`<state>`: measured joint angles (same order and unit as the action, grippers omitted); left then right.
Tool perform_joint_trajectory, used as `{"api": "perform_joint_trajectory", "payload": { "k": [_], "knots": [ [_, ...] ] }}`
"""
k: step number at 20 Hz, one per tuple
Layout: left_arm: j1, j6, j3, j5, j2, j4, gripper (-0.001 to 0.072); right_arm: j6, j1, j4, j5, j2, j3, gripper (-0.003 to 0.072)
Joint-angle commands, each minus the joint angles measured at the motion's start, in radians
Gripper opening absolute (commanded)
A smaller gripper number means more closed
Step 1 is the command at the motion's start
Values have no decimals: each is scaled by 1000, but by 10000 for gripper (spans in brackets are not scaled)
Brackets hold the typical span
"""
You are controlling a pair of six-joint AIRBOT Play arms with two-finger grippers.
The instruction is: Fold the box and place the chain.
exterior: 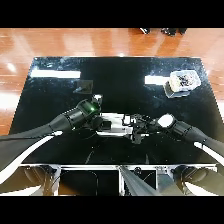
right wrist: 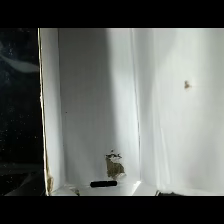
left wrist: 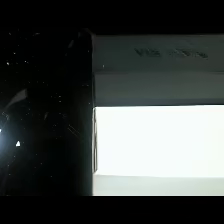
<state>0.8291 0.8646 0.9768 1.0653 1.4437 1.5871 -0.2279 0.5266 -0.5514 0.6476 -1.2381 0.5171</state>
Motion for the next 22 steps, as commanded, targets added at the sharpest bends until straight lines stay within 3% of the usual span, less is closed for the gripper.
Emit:
{"api": "perform_joint_trajectory", "payload": {
  "k": [1,3,6,10,14,20,22],
  "knots": [
    [0,3,1,8,0,-5,22,14,-1,1,3,-1,0,560],
    [0,3,1,16,0,-5,22,56,-1,0,3,8,0,707],
    [-2,3,3,40,0,-9,22,73,-2,-48,24,54,0,707],
    [-14,3,16,39,0,-8,22,264,-27,-313,70,135,0,706],
    [-16,3,37,29,0,-9,22,296,-82,-343,152,177,0,686],
    [-35,3,37,30,0,-16,22,221,-82,-334,93,145,0,686],
    [-37,16,37,31,1,-19,22,156,-81,-271,63,117,0,685]
  ]
}}
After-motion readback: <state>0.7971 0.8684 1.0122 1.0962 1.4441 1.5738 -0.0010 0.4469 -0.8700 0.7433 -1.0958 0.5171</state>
